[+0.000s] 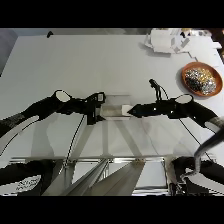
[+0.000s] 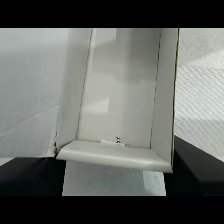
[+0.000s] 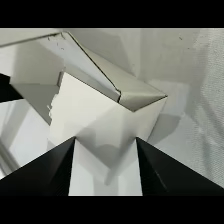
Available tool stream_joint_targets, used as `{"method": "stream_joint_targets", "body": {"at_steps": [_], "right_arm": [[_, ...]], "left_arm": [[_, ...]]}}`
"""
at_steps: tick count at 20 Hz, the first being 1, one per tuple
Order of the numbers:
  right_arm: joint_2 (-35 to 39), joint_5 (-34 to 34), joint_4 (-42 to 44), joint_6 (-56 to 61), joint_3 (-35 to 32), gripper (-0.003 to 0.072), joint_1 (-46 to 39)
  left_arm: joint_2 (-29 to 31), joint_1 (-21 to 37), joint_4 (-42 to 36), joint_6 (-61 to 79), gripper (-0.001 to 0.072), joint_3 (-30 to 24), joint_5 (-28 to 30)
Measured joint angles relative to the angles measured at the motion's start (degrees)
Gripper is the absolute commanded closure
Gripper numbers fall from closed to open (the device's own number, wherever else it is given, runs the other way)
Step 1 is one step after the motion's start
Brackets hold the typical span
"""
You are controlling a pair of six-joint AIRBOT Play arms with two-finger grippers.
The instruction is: Fold the box and place the chain.
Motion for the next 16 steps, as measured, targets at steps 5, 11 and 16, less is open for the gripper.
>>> {"method": "stream_joint_targets", "body": {"at_steps": [5,11,16], "right_arm": [[-0.9,-2.9,-14.1,18.1,6.5,0.0220,6.5],[-5.0,-3.7,-28.4,39.3,12.5,0.0226,13.5],[-6.6,-1.7,-42.2,56.9,15.9,0.0229,18.0]], "left_arm": [[0.0,0.0,0.0,0.0,0.0259,0.0,0.0],[0.0,0.0,0.0,0.0,0.0259,0.0,0.0],[0.0,0.0,0.0,0.0,0.0259,0.0,0.0]]}}
